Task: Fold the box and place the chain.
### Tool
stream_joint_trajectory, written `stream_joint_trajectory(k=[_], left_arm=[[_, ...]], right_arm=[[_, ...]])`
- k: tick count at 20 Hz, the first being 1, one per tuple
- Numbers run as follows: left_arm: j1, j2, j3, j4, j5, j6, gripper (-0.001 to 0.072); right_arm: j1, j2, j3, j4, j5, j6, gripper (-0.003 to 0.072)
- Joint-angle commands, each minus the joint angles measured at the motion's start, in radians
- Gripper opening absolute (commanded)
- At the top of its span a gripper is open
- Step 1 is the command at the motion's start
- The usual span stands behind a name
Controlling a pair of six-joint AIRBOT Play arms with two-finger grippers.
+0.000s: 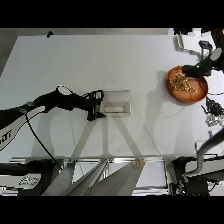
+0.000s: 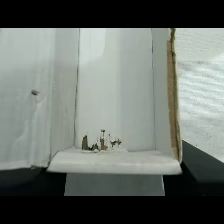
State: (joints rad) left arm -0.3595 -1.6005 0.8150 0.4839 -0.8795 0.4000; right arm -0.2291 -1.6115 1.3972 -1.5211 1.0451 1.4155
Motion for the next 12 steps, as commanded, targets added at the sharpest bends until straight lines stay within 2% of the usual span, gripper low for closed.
stream_joint_trajectory(k=[1,6,10,12], left_arm=[[0.0,0.0,0.0,0.0,0.0,0.0,0.0117],[0.0,0.0,0.0,0.0,0.0,0.0,0.0117],[0.0,0.0,0.0,0.0,0.0,0.0,0.0117],[0.0,0.0,0.0,0.0,0.0,0.0,0.0117]], right_arm=[[0.029,0.174,-0.096,0.007,0.07,-0.066,0.0013],[0.182,0.425,-0.353,0.011,0.118,-0.113,0.0013],[0.391,0.474,-0.371,0.016,0.197,-0.116,0.0014],[0.501,0.473,-0.371,0.035,0.176,-0.116,0.0014]])
